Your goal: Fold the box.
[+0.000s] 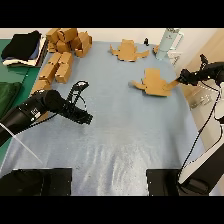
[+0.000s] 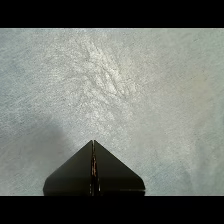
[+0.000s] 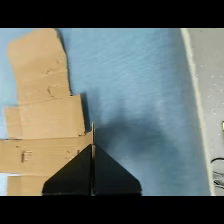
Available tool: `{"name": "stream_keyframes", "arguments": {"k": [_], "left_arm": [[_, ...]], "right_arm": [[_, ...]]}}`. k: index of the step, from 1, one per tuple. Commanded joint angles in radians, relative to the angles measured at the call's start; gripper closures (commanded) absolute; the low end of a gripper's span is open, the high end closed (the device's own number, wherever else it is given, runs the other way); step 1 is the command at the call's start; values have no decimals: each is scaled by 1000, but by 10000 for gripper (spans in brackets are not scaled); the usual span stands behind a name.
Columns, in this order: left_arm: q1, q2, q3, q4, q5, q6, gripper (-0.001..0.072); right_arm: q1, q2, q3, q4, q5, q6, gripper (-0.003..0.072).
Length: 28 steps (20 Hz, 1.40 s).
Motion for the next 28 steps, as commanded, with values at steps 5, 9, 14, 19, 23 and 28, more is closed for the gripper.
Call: {"name": "stream_keyframes", "arguments": {"k": [5, 9, 14, 19, 23, 28], "left_arm": [[1, 1, 0, 0, 0, 0, 697], [1, 1, 0, 0, 0, 0, 697], [1, 1, 0, 0, 0, 0, 697], [1, 1, 0, 0, 0, 0, 697], [1, 1, 0, 0, 11, 0, 697], [1, 1, 0, 0, 50, 0, 697]], "right_arm": [[40, 394, -472, -10, 72, -13, 688], [58, 760, -944, -22, 221, -10, 688], [77, 1111, -1371, -38, 266, 24, 681], [74, 1164, -1421, -123, 189, 86, 449], [74, 1063, -1363, -140, 140, 88, 449], [74, 884, -1221, -151, 79, 46, 449]]}}
